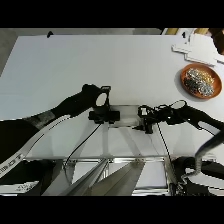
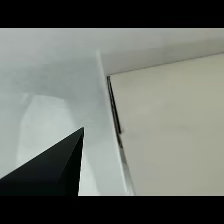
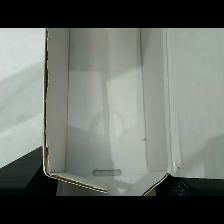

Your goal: Fold the box and place the chain.

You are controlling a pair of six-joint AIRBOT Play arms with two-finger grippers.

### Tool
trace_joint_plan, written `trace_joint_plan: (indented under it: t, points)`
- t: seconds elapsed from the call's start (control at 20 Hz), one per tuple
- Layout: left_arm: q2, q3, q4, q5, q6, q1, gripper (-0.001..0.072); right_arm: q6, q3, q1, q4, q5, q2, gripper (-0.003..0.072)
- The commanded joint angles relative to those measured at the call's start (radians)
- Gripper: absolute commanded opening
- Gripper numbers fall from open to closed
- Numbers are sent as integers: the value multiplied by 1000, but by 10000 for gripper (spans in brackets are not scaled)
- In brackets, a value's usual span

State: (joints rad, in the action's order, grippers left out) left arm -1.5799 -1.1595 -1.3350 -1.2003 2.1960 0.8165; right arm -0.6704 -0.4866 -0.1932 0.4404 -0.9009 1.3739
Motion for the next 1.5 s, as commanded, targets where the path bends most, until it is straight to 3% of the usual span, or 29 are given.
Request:
trace_joint_plan:
  t: [0.0,0.1,0.3,0.45,0.55,1.1,1.45]
  points:
    - [-50,-43,-50,-44,34,17,380,0,0,-1,0,0,0,408]
    - [-51,-43,-51,-51,64,26,320,0,0,-1,0,0,-1,408]
    - [-55,-56,-64,-31,204,34,311,0,0,-1,0,0,-1,408]
    - [-76,-119,-97,-48,210,42,308,0,1,-1,0,0,-1,408]
    - [-87,-130,-119,-38,209,51,208,0,0,-1,0,0,-1,408]
    - [-103,-130,-110,-135,160,61,204,0,0,-1,0,0,-1,408]
    - [-99,-110,-79,-125,164,64,202,0,0,-1,0,0,-1,408]
